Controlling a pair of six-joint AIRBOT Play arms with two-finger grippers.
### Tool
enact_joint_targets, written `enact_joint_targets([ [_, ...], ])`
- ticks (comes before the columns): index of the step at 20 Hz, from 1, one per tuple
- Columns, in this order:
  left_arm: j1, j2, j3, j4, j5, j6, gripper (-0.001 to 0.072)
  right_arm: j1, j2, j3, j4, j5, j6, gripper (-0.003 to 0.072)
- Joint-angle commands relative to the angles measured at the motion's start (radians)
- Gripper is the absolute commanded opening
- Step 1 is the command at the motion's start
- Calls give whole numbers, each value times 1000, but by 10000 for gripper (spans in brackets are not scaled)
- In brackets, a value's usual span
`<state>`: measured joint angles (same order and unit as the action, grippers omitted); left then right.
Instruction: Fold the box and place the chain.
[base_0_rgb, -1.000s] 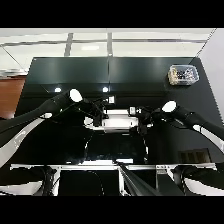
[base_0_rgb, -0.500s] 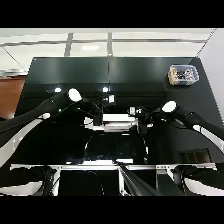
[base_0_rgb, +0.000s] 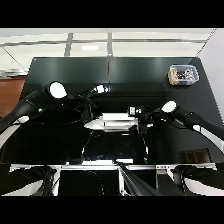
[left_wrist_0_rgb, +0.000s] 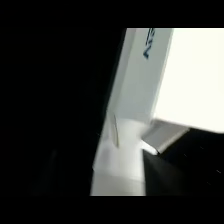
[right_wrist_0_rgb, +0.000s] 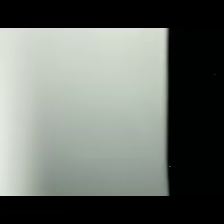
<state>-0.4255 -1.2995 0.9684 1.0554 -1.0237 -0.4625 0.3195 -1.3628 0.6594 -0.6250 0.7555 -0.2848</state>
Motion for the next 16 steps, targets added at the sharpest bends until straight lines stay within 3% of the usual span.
enact_joint_targets([
  [1,18,20,-1,37,-189,-168,30,0,-1,0,0,0,0,417],
  [4,5,18,-11,-63,-164,-197,25,0,-1,0,0,0,0,417],
  [9,-56,-56,-62,-545,-114,-106,25,0,-1,0,0,0,0,417],
  [11,-58,-69,-70,-618,35,-49,25,0,-1,0,0,1,0,417],
  [14,-31,-70,-70,-618,290,-40,25,0,-1,0,0,1,0,417],
  [16,-30,-87,-70,-577,377,-40,25,0,-1,0,0,1,0,417],
])
